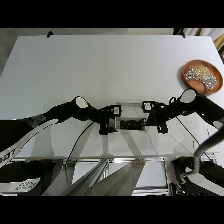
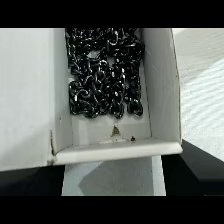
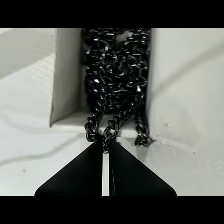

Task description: Fold the box and place the chain.

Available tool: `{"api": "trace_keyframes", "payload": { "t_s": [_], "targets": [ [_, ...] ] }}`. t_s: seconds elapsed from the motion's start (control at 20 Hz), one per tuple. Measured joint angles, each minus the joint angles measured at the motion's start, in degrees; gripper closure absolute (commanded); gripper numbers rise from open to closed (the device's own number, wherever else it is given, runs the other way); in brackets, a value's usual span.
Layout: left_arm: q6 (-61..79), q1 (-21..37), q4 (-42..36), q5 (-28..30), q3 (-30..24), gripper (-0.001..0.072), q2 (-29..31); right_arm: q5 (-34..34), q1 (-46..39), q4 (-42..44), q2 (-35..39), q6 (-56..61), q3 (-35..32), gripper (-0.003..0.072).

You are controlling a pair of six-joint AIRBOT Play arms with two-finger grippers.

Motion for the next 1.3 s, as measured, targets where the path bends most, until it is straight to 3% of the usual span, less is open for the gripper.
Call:
{"api": "trace_keyframes", "payload": {
  "t_s": [0.35,0.7,1.05,1.25,1.3],
  "targets": [
    [0.0,0.0,-0.02,0.0,0.0,0.0376,0.0,3.8,0.04,-3.19,1.9,5.88,0.02,0.067],
    [0.07,0.0,-0.02,0.0,0.0,0.0376,0.0,4.66,0.04,2.05,13.29,8.61,0.04,0.067],
    [0.07,0.0,0.0,0.0,0.0,0.0376,0.0,1.16,2.08,15.54,21.44,7.19,0.04,0.067],
    [0.09,0.0,0.0,0.02,0.0,0.0376,0.0,-4.98,7.3,14.16,20.74,8.37,0.04,0.0669],
    [0.07,0.0,0.0,0.02,0.0,0.0376,0.0,-6.1,8.31,13.31,19.93,8.85,0.04,0.0632]
  ]
}}
